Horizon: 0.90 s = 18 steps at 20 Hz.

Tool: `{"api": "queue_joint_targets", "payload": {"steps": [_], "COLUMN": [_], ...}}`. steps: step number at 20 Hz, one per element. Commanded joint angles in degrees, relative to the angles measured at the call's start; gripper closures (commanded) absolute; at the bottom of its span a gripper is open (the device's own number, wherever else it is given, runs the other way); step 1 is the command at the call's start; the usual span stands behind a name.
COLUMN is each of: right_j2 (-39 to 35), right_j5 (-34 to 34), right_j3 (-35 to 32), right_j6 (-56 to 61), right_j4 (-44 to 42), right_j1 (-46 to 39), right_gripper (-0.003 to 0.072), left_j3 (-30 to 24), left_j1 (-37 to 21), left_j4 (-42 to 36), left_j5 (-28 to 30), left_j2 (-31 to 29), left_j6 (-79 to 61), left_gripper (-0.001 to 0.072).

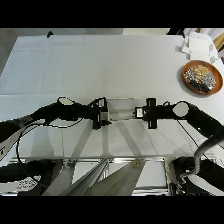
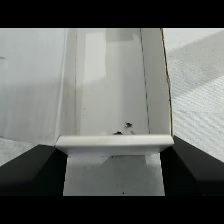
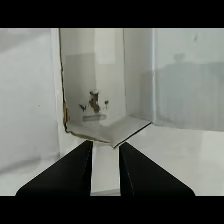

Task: Fold the box and place the chain.

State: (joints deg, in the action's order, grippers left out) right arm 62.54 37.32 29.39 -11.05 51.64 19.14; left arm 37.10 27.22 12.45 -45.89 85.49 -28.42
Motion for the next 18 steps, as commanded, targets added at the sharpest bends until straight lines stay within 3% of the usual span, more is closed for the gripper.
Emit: {"api": "queue_joint_targets", "payload": {"steps": [1, 14, 16, 18], "right_j2": [0.4, 0.8, 1.7, 2.3], "right_j5": [0.3, 1.0, 1.0, 0.7], "right_j3": [0.0, 0.0, 0.0, 0.0], "right_j6": [-1.4, -6.0, -6.0, -6.0], "right_j4": [-4.3, -16.8, -17.4, -17.4], "right_j1": [0.1, 0.2, 0.2, 0.2], "right_gripper": [0.0527, 0.0528, 0.0477, 0.0340], "left_j3": [0.0, 0.0, 0.0, 0.0], "left_j1": [0.0, 0.0, 0.0, 0.0], "left_j4": [0.0, 0.0, 0.0, 0.0], "left_j5": [0.0, 0.0, 0.0, 0.0], "left_j2": [0.0, 0.0, 0.0, 0.0], "left_j6": [0.0, 0.0, 0.0, 0.0], "left_gripper": [0.0573, 0.0573, 0.0573, 0.0573]}}
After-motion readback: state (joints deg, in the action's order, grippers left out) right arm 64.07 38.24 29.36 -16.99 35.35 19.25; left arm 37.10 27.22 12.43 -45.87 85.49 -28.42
